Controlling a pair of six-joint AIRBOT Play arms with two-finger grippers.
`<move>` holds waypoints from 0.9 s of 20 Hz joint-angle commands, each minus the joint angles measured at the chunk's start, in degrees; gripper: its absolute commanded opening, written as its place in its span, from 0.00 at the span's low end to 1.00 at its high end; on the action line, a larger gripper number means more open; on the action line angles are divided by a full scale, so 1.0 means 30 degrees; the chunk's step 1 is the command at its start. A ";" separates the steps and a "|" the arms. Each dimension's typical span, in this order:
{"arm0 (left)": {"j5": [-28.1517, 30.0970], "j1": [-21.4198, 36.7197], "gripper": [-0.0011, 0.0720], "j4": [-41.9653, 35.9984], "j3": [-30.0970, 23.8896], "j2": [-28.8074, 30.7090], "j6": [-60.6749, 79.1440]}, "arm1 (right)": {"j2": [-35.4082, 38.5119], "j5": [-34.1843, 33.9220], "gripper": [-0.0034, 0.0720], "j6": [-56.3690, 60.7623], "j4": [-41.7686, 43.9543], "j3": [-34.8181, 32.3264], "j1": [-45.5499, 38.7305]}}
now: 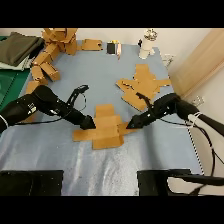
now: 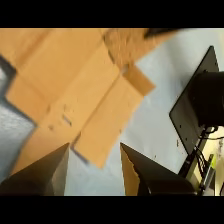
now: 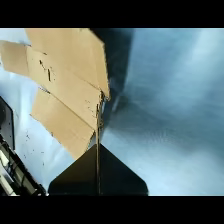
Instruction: Fold the box.
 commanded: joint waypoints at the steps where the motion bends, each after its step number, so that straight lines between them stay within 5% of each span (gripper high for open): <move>1: -0.0044 0.1603 0.68 0.0437 0.0204 -0.0007 0.0124 | 0.2244 0.3373 0.05 -0.0619 0.0153 -0.2339 0.2317; 7: -0.1035 0.4648 0.68 0.0663 -0.0335 -0.0503 0.0197 | 0.6448 0.8400 0.05 -0.0605 -0.0852 -0.5501 0.4867; 18: -0.1552 0.3126 0.67 -0.7927 -0.0969 -0.5187 0.7053 | 0.6929 0.8036 0.05 -0.0080 -0.0867 -0.5916 0.5085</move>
